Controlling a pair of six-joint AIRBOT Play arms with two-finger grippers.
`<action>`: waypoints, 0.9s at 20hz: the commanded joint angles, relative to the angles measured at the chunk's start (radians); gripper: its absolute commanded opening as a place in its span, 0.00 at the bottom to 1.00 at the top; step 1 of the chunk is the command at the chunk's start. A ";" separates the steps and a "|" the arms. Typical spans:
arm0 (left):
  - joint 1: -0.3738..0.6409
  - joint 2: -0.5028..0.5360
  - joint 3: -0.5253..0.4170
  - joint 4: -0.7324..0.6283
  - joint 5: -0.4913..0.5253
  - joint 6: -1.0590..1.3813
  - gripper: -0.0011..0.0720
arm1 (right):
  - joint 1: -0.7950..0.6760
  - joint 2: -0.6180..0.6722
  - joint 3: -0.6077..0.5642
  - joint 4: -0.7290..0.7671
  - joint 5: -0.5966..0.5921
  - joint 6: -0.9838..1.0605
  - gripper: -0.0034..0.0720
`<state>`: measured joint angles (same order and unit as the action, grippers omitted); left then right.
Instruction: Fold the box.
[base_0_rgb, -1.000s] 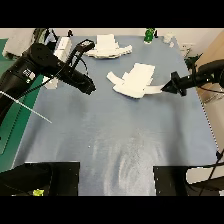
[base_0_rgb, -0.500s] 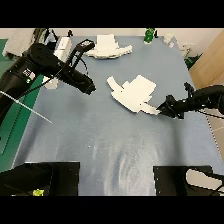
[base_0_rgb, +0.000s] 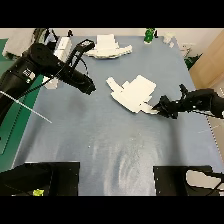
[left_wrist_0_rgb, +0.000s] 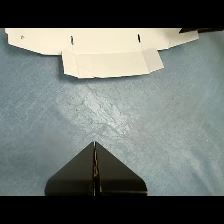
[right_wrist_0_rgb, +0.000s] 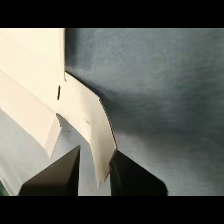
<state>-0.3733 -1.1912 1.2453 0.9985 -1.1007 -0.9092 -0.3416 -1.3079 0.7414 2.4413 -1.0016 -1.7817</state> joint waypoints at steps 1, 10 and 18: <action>0.000 0.000 0.000 0.000 0.000 0.000 0.03 | 0.061 -0.008 0.017 0.032 0.066 -0.013 0.27; 0.000 0.000 0.000 0.000 0.000 0.000 0.03 | 0.097 -0.007 0.054 0.031 0.041 -0.033 0.05; 0.000 0.000 0.000 0.000 0.000 0.000 0.03 | 0.100 -0.006 0.054 0.026 -0.064 -0.033 0.05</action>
<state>-0.3733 -1.1912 1.2453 0.9985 -1.1007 -0.9092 -0.2428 -1.3148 0.7948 2.4722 -1.0088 -1.8145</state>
